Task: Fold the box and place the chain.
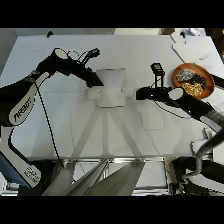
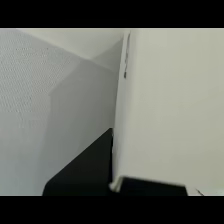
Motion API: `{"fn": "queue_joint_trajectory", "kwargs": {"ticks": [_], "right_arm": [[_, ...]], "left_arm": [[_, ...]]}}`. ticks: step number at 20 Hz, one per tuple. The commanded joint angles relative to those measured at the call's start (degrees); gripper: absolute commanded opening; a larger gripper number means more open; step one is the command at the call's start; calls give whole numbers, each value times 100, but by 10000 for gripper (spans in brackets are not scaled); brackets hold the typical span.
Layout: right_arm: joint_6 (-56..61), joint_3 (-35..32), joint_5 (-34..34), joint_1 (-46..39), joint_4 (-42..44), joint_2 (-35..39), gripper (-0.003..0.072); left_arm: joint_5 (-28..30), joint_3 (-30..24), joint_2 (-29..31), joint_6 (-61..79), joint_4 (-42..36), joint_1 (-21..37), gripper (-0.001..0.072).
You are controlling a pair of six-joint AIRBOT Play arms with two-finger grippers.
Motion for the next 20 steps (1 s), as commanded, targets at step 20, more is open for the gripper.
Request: {"fn": "queue_joint_trajectory", "kwargs": {"ticks": [20], "right_arm": [[4,-2,24,4,26,-2,20]], "left_arm": [[-142,4,-4,295,-42,-11,13]]}}
